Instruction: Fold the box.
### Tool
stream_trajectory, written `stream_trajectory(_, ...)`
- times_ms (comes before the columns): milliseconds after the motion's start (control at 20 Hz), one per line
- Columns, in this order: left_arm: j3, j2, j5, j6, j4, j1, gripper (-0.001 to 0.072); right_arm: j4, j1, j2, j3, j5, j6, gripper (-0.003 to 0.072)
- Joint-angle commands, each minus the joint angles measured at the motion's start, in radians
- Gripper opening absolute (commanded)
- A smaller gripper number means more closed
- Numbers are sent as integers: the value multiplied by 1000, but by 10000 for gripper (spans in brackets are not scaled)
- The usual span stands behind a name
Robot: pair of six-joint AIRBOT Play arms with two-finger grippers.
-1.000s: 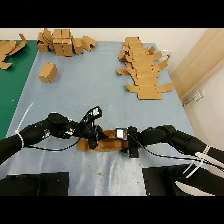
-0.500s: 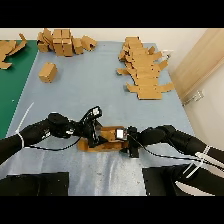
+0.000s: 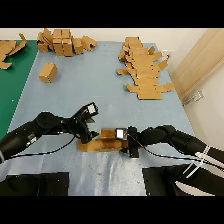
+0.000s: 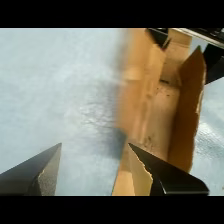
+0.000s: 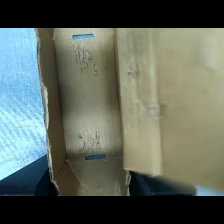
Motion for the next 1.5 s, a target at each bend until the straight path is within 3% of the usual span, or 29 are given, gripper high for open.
stream_trajectory(0,1,111,-12,-280,186,47,623,0,0,0,-1,0,0,497)
stream_trajectory(100,1,127,-164,-385,288,82,621,0,0,0,-1,0,0,498)
stream_trajectory(150,-1,125,-246,-442,332,88,579,0,0,0,-1,0,0,498)
stream_trajectory(250,-1,115,-396,-517,363,87,353,0,0,0,-1,0,0,500)
stream_trajectory(300,-1,110,-449,-519,361,87,346,0,0,0,-1,0,0,518)
stream_trajectory(650,-1,103,-491,-565,356,87,354,0,0,0,-1,0,0,518)
stream_trajectory(700,-1,101,-504,-600,338,84,322,0,0,0,-1,0,0,518)
stream_trajectory(750,-1,100,-526,-642,312,73,0,0,0,0,-1,0,0,518)
stream_trajectory(800,-1,98,-542,-650,281,44,13,0,0,0,-1,0,0,517)
stream_trajectory(900,-1,96,-516,-724,204,-41,12,1,0,0,-1,0,0,518)
stream_trajectory(1050,-1,52,-377,-942,109,-144,12,1,0,0,-1,0,0,517)
stream_trajectory(1250,-1,-21,-165,-939,-198,-182,12,1,0,0,-1,0,0,517)
stream_trajectory(1450,0,-49,39,-879,-306,-182,12,1,0,0,-1,-1,0,517)
